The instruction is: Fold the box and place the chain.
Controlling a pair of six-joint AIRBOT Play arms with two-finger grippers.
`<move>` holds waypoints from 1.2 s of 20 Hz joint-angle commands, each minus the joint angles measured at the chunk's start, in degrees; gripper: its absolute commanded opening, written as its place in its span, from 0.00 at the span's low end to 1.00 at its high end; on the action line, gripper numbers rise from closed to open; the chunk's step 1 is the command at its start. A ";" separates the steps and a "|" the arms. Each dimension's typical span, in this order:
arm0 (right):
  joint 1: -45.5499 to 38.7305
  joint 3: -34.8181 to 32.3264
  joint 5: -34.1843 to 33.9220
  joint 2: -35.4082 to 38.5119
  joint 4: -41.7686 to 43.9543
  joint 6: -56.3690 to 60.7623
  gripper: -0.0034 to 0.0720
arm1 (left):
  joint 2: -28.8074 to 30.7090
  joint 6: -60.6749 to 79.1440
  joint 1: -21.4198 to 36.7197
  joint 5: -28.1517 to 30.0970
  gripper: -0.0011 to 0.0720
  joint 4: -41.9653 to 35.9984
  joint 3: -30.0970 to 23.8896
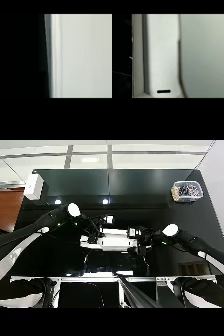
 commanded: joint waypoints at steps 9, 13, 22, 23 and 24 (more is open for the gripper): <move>0.22 0.17 -0.13 -0.20 -1.25 0.92 0.90 | -0.33 -0.04 0.00 0.04 0.05 0.07 0.02; 1.18 0.17 -0.24 -0.31 -2.67 1.27 0.90 | -0.33 -0.02 0.00 0.11 0.05 0.04 0.02; 1.55 0.22 -0.63 -0.39 -3.21 1.77 0.88 | -0.24 -0.04 0.04 -0.15 0.05 0.09 0.04; 1.55 0.22 -0.63 -0.39 -3.21 1.77 0.88 | -0.20 -0.11 0.15 -0.57 0.05 0.07 0.04; 1.55 0.22 -0.63 -0.39 -3.19 1.77 0.88 | -0.17 -0.22 0.26 -2.05 0.05 0.09 0.13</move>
